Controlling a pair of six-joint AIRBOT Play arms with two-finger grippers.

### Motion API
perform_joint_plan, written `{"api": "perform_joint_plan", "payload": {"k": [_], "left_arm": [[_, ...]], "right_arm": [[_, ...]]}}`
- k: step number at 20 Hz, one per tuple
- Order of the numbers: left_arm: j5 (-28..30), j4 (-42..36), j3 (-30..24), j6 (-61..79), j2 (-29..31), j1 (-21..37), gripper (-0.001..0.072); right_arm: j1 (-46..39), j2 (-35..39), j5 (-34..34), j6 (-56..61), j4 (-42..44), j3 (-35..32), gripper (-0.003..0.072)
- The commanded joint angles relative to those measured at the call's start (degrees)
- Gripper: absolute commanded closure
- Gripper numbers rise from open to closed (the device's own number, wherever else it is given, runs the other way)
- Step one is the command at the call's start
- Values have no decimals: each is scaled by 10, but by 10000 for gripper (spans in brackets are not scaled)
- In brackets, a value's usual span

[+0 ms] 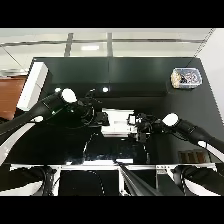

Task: Fold the box and place the chain.

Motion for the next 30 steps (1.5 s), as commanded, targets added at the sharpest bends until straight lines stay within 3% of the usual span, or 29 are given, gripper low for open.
{"api": "perform_joint_plan", "payload": {"k": [1, 12, 19, 30], "left_arm": [[8, 50, 1, -55, 0, -18, 210], [19, 310, 15, -231, 0, -105, 210], [20, 347, 40, -350, -7, -157, 211], [7, 384, 51, -389, -14, -164, 210]], "right_arm": [[0, 0, 0, 0, 0, 0, 556], [0, 0, 0, 0, 0, 0, 557], [0, 0, 0, 0, 0, 0, 557], [0, 0, 0, 0, 0, 0, 557]]}}
